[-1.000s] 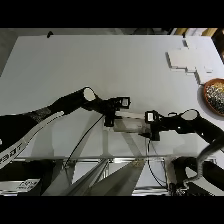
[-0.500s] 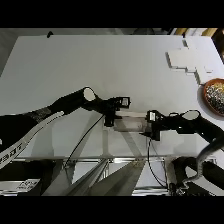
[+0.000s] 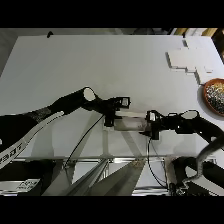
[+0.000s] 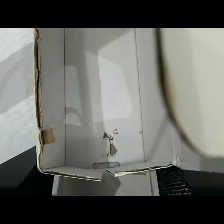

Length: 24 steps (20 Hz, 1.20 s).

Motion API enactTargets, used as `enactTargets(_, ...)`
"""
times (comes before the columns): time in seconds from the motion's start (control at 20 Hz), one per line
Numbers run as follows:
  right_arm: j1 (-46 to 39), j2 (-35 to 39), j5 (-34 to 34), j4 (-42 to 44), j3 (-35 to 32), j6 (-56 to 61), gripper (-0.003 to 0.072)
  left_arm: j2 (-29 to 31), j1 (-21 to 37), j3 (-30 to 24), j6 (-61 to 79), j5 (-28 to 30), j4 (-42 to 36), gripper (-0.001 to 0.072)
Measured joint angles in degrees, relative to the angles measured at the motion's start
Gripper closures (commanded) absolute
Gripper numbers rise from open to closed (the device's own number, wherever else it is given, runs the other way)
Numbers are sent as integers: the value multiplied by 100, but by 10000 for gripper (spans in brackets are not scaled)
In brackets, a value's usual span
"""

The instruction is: Fold the box and place the chain.

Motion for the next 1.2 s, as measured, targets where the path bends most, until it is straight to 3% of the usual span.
enactTargets(0.15, 0, -37, 0, 4, 2, -24, 179, 0, 0, 0, 2, -7, 0, 699)
enactTargets(0.3, -2, -61, 0, -4, 2, -31, 284, 0, 0, 0, 4, -7, 0, 699)
enactTargets(1.2, -2, -72, 31, -39, 2, 11, 279, 0, 0, 0, 2, 0, 0, 699)
